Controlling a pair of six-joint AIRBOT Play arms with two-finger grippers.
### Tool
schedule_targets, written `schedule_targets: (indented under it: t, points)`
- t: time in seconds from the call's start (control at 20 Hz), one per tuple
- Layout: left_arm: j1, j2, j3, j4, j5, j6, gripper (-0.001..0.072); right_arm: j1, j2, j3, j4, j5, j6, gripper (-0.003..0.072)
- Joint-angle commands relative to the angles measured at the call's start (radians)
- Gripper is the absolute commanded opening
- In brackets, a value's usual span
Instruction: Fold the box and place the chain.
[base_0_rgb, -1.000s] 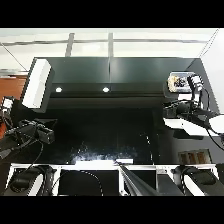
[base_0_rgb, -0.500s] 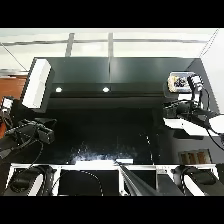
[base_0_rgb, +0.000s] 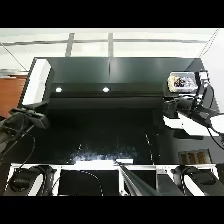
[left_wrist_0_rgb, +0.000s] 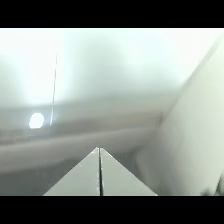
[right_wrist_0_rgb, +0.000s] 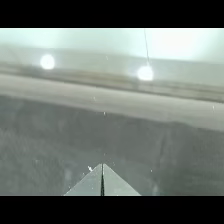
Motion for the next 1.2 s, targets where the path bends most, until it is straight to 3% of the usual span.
schedule_targets:
  t: [0.0,0.1,0.15,0.2,0.25,0.3,0.35,0.45,0.55,0.65,0.8,1.15]
  points:
    - [-0.001,-0.106,-0.003,-0.190,0.175,-0.001,0.0031,-0.001,-0.001,-0.001,0.032,-0.164,0.001,0.0015]
    - [-0.001,-0.227,0.011,-0.253,0.115,-0.001,0.0031,-0.023,-0.019,0.017,0.033,-0.309,0.014,0.0016]
    - [0.000,-0.296,0.034,-0.246,0.050,0.000,0.0036,-0.072,-0.052,0.063,0.032,-0.284,0.037,0.0016]
    - [0.000,-0.373,0.076,-0.201,-0.038,0.001,0.0159,-0.133,-0.096,0.127,0.027,-0.209,0.042,0.0017]
    - [-0.001,-0.441,0.126,-0.134,-0.134,0.007,0.0482,-0.208,-0.155,0.211,-0.008,-0.112,0.057,0.0017]
    - [0.000,-0.509,0.186,-0.061,-0.229,0.000,0.0710,-0.283,-0.219,0.301,-0.081,-0.015,0.104,0.0018]
    - [0.002,-0.560,0.243,0.000,-0.313,-0.001,0.0711,-0.351,-0.281,0.384,-0.176,0.078,0.176,0.0115]
    - [0.005,-0.629,0.347,0.082,-0.426,-0.027,0.0710,-0.479,-0.401,0.526,-0.364,0.271,0.278,0.0720]
    - [0.005,-0.643,0.394,0.110,-0.437,-0.046,0.0710,-0.591,-0.478,0.589,-0.508,0.368,0.333,0.0720]
    - [0.005,-0.642,0.409,0.108,-0.425,-0.046,0.0710,-0.715,-0.518,0.591,-0.603,0.386,0.469,0.0720]
    - [0.004,-0.643,0.409,0.106,-0.424,-0.053,0.0709,-0.896,-0.569,0.591,-0.594,0.451,0.570,0.0720]
    - [0.003,-0.643,0.409,0.105,-0.418,-0.053,0.0708,-1.077,-0.732,0.653,-0.394,0.554,0.171,0.0720]
